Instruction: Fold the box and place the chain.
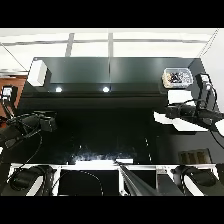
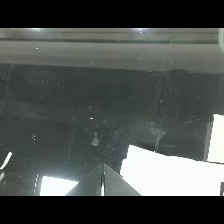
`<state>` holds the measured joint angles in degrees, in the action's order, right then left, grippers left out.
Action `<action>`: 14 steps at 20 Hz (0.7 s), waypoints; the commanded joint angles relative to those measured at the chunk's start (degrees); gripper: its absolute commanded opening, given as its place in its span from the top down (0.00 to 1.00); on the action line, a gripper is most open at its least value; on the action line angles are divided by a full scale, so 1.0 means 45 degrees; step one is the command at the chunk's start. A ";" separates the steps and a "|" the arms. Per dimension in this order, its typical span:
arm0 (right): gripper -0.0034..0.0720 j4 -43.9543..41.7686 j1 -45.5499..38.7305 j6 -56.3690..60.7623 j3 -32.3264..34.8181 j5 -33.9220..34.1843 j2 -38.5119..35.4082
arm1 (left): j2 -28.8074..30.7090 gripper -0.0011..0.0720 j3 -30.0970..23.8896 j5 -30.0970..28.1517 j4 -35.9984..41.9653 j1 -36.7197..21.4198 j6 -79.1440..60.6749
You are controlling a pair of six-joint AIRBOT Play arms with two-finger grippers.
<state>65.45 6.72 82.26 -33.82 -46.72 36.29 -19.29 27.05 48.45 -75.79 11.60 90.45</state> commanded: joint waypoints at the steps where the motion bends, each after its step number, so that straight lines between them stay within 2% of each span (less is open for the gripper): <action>1: 0.92 -0.0005 0.0015 0.0005 0.0010 0.0000 -0.0015 | 0.0005 0.94 -0.0005 -0.0005 -0.0005 0.0010 0.0000; 12: 0.92 0.0000 0.0015 0.0005 0.0010 0.0000 -0.0015 | 0.0005 0.94 -0.0010 -0.0083 -0.0010 0.0010 -0.0015; 14: 0.92 -0.0005 0.0015 0.0005 0.0010 0.0000 -0.0015 | -0.0058 0.94 -0.0185 -0.2171 -0.0044 0.0010 -0.0044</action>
<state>65.45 6.72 82.26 -33.80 -46.72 36.29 -19.38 26.72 46.06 -75.83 11.60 90.43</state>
